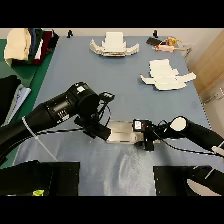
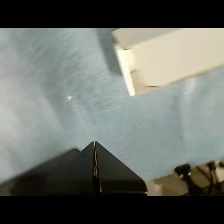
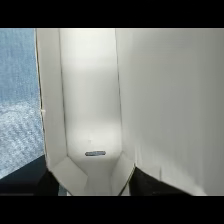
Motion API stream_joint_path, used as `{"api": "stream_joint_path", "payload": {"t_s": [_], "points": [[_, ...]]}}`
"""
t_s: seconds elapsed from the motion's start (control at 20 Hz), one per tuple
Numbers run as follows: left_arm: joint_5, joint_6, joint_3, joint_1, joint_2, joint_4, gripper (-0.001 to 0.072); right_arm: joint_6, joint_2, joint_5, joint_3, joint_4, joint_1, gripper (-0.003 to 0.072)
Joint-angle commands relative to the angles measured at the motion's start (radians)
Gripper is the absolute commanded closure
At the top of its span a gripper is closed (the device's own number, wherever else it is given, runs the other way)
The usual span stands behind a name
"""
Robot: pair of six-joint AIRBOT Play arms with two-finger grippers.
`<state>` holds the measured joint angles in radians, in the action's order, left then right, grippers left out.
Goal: Fold the box.
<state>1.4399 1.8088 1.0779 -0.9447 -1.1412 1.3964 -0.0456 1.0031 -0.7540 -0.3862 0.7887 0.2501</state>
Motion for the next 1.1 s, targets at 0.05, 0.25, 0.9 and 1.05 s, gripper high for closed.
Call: {"api": "stream_joint_path", "payload": {"t_s": [0.05, 0.25, 0.9, 1.05], "points": [[-0.097, -0.511, -0.057, 0.111, 0.019, -0.078, 0.0692, 0.0, -0.001, 0.0, -0.001, 0.0, 0.0, 0.0183], [-0.256, -1.0, -0.212, 0.282, 0.065, -0.179, 0.0545, 0.0, -0.001, 0.0, -0.001, 0.0, 0.0, 0.0183], [-0.811, -1.952, -0.547, 0.333, -0.001, -0.797, 0.0016, 0.0, -0.001, 0.0, -0.001, 0.0, 0.0, 0.0183], [-0.813, -2.026, -0.547, 0.327, -0.036, -0.851, 0.0016, 0.0, -0.001, 0.0, -0.001, 0.0, 0.0, 0.0183]]}}
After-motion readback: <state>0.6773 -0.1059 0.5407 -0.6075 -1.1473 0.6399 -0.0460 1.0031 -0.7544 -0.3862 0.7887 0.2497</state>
